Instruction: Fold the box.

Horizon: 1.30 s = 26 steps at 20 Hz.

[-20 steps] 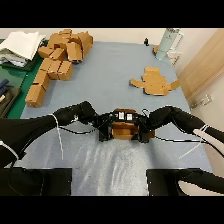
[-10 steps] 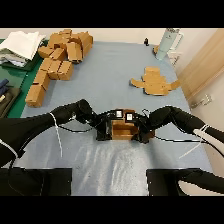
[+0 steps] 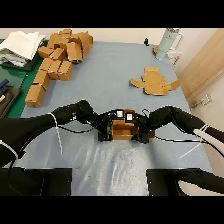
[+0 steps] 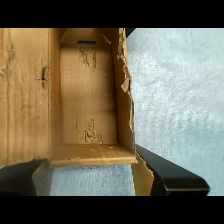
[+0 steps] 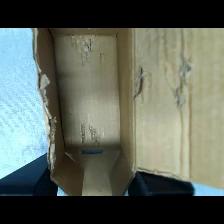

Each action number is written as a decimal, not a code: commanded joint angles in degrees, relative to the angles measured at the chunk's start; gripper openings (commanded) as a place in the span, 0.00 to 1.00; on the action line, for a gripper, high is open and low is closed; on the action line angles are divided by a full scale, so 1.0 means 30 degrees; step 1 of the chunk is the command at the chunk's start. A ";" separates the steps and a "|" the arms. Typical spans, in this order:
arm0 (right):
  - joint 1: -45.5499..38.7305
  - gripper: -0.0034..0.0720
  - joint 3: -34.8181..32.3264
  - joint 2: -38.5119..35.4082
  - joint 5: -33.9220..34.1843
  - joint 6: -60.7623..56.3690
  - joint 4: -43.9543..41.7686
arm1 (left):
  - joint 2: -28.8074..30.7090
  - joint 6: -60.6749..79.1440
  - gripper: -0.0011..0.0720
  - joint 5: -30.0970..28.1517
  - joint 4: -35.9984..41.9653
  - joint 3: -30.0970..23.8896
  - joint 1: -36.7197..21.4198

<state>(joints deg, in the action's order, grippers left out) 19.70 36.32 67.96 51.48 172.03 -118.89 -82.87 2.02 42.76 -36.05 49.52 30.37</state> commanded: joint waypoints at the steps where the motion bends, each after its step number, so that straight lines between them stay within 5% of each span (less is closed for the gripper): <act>1: 0.0000 0.71 0.0015 0.0000 -0.0007 0.0000 0.0000 | -0.0007 0.0073 0.97 -0.0117 -0.0080 -0.0095 0.0051; 7: 0.0000 0.71 0.0015 0.0000 -0.0007 0.0000 0.0000 | 0.0000 -0.0255 0.94 -0.0401 -0.0568 -0.0138 0.0248; 8: 0.0000 0.71 0.0015 0.0000 -0.0007 0.0000 0.0000 | 0.0000 -0.0554 0.80 -0.0401 -0.0568 -0.0138 0.0248; 11: 0.0000 0.71 0.0015 0.0000 -0.0007 0.0000 0.0000 | 0.0000 -0.0554 0.80 -0.0444 -0.0532 -0.0138 0.0248; 13: 0.0000 0.71 0.0015 0.0000 -0.0007 0.0000 0.0000 | -0.0007 -0.0634 0.58 -0.0590 -0.0568 -0.0138 0.0248; 26: 0.0000 0.71 0.0015 0.0000 -0.0007 0.0000 0.0000 | 0.0000 -0.0619 0.58 -0.0576 -0.0546 -0.0138 0.0248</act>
